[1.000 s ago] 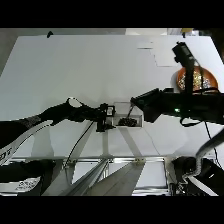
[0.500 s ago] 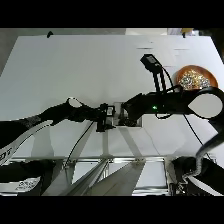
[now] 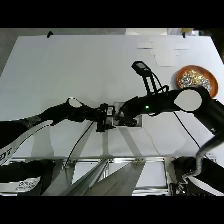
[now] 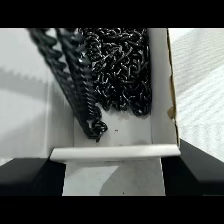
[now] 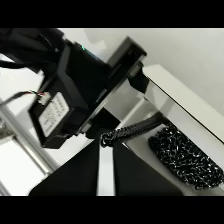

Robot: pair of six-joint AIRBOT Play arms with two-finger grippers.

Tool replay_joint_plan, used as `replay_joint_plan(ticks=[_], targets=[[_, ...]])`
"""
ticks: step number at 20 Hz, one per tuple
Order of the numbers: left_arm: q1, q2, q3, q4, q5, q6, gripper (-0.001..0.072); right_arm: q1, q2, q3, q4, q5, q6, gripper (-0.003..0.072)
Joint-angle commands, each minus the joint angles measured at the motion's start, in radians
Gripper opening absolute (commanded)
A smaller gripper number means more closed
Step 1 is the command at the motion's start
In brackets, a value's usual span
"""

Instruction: Fold the box and place the chain.

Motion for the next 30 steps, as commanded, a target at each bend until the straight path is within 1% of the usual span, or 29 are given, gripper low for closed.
replay_joint_plan(ticks=[1,2,3,4,5,7,8,10,11,14,18,21,22,23,26,30], targets=[[0.001,0.001,0.000,0.000,0.000,0.000,0.0010,-0.013,-0.018,0.013,0.011,0.025,-0.063,0.0326],[0.001,0.001,0.000,0.000,0.000,0.000,0.0010,-0.032,-0.019,0.031,0.017,0.042,-0.101,0.0389],[0.001,0.001,0.000,0.000,0.000,0.000,0.0010,-0.060,-0.021,0.055,0.017,0.057,-0.113,0.0382],[0.001,0.001,0.000,0.000,0.000,0.000,0.0010,-0.094,-0.027,0.086,0.016,0.076,-0.136,0.0344],[0.001,0.001,0.000,0.000,0.000,0.000,0.0010,-0.131,-0.039,0.124,0.017,0.095,-0.169,0.0277],[0.001,0.001,0.000,0.000,0.000,0.000,0.0010,-0.194,-0.074,0.193,0.016,0.114,-0.230,0.0211],[0.001,0.001,0.000,0.000,0.000,0.000,0.0010,-0.219,-0.101,0.223,0.008,0.118,-0.269,0.0141],[0.001,0.001,0.000,0.000,0.000,0.000,0.0010,-0.255,-0.161,0.249,-0.016,0.115,-0.327,0.0031],[0.001,0.001,0.000,0.000,0.000,0.000,0.0010,-0.266,-0.194,0.250,-0.033,0.116,-0.340,0.0017],[0.001,0.001,0.000,0.000,0.000,0.000,0.0010,-0.272,-0.298,0.250,-0.116,0.129,-0.342,0.0017],[0.001,0.001,0.000,0.000,0.000,0.000,0.0010,-0.247,-0.370,0.250,-0.140,0.152,-0.414,0.0018],[0.001,0.001,0.000,0.000,0.000,0.000,0.0010,-0.220,-0.372,0.249,-0.138,0.159,-0.493,0.0022],[0.001,0.001,0.000,0.000,0.000,0.000,0.0010,-0.218,-0.372,0.249,-0.131,0.167,-0.524,0.0062],[0.001,0.001,0.000,0.000,0.000,0.000,0.0010,-0.218,-0.372,0.249,-0.116,0.175,-0.548,0.0087],[0.001,0.001,0.000,0.000,0.000,0.000,0.0010,-0.218,-0.372,0.241,-0.107,0.214,-0.608,0.0088],[0.001,0.001,0.000,0.000,0.000,0.000,0.0010,-0.199,-0.366,0.169,-0.071,0.260,-0.722,0.0087]])
